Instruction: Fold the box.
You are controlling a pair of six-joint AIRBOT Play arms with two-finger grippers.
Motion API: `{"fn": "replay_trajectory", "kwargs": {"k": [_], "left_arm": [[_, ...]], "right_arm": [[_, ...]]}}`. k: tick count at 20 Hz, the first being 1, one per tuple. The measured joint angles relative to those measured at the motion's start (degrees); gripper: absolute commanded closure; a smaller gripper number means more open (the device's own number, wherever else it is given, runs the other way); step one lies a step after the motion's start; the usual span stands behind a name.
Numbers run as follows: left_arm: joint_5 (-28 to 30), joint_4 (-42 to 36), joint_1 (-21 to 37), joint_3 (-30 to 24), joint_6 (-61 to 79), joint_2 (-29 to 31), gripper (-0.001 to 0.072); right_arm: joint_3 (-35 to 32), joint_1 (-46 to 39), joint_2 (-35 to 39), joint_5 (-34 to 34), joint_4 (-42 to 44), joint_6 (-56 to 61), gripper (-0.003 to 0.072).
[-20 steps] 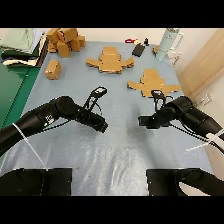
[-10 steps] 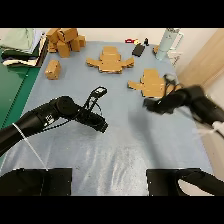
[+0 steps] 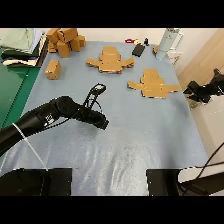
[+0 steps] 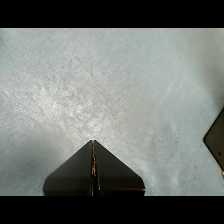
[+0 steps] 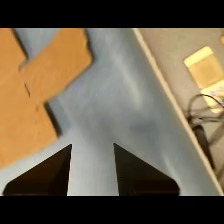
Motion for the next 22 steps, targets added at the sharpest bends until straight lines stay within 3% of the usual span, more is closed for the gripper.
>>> {"fn": "replay_trajectory", "kwargs": {"k": [5,12,14,15,16,17,22], "left_arm": [[0.9,-0.2,0.0,0.0,0.0,0.0,0.0697],[1.3,-0.2,0.0,0.0,0.0,0.0,0.0697],[1.4,-0.2,0.0,0.0,0.0,0.0,0.0696],[1.5,-0.2,0.0,0.0,0.0,0.0,0.0696],[1.7,-0.2,0.0,0.0,0.0,0.0,0.0696],[2.0,-0.2,0.0,0.0,0.0,0.0,0.0696],[2.5,-1.0,0.0,0.0,-1.7,0.0,0.0696]], "right_arm": [[13.8,-4.0,-14.5,-2.4,12.6,-11.6,0.0273],[27.1,-1.4,-26.7,-6.6,16.4,-15.3,0.0287],[28.9,-0.5,-27.9,-7.6,16.7,-16.0,0.0426],[29.7,-0.1,-28.3,-8.1,16.9,-16.4,0.0458],[30.5,0.3,-28.6,-8.8,16.9,-16.9,0.0613],[31.3,0.6,-28.8,-9.9,16.9,-17.2,0.0682],[34.2,2.3,-28.0,-18.1,17.0,-18.8,0.0688]]}}
